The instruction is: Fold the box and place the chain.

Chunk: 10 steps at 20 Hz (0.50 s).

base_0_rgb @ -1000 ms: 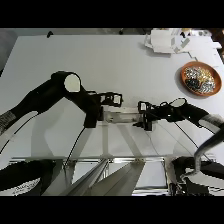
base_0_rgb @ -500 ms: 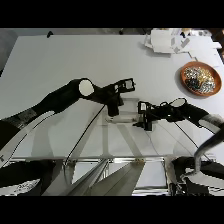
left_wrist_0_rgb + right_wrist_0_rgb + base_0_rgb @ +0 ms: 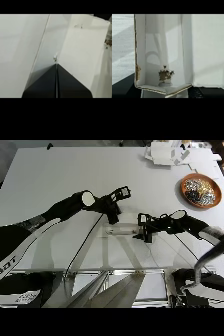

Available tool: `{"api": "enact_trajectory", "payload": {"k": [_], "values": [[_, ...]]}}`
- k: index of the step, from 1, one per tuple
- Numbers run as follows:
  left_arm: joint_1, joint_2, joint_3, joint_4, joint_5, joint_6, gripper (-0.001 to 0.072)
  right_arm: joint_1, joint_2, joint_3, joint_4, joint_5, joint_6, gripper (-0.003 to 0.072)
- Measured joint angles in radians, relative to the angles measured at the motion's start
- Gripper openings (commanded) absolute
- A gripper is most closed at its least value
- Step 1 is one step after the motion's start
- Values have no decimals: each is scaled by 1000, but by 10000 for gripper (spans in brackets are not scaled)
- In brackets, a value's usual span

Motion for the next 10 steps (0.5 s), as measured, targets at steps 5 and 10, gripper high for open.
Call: {"api": "enact_trajectory", "payload": {"k": [5,10], "values": [[42,150,0,149,-148,-60,8,0,0,0,0,0,0,402],[79,251,-21,269,-381,-115,9,0,0,0,0,0,0,402]]}}
